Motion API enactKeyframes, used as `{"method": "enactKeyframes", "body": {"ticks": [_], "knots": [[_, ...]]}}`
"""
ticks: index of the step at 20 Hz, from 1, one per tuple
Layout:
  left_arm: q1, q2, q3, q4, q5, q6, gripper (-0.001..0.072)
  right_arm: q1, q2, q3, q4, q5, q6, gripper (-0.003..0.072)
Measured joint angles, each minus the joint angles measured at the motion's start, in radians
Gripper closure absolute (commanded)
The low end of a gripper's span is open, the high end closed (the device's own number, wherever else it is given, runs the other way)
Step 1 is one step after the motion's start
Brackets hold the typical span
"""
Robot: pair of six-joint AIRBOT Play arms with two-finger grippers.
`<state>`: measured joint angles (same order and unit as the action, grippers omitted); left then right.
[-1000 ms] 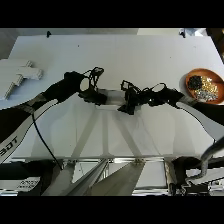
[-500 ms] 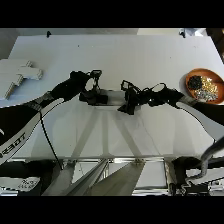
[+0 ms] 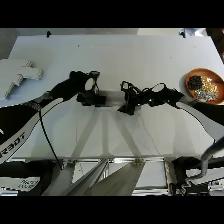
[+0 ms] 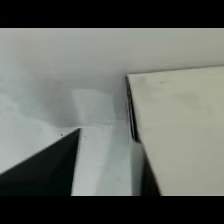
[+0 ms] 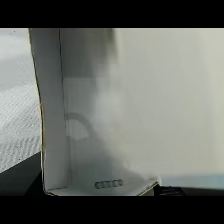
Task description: Fold the box and place the chain.
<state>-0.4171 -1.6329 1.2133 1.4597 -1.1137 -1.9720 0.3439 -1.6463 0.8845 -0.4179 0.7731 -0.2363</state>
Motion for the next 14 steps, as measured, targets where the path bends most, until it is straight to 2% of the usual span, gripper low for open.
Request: {"method": "enactKeyframes", "body": {"ticks": [5, 9, 12, 13, 14], "knots": [[0.074, 0.089, 0.000, -0.124, 0.000, 0.071, 0.0180, 0.000, 0.000, 0.000, 0.005, -0.002, 0.004, 0.0349], [0.164, 0.169, -0.002, -0.175, -0.060, 0.225, 0.0192, 0.000, 0.000, 0.000, 0.004, -0.002, 0.003, 0.0349], [0.246, 0.217, -0.026, -0.229, -0.094, 0.414, 0.0251, 0.000, 0.000, 0.000, 0.005, -0.002, 0.003, 0.0349], [0.277, 0.233, -0.047, -0.264, -0.096, 0.498, 0.0337, 0.000, 0.000, 0.000, 0.004, -0.002, 0.003, 0.0349], [0.306, 0.247, -0.073, -0.304, -0.094, 0.588, 0.0359, 0.000, 0.000, 0.000, 0.004, -0.002, 0.003, 0.0349]]}}
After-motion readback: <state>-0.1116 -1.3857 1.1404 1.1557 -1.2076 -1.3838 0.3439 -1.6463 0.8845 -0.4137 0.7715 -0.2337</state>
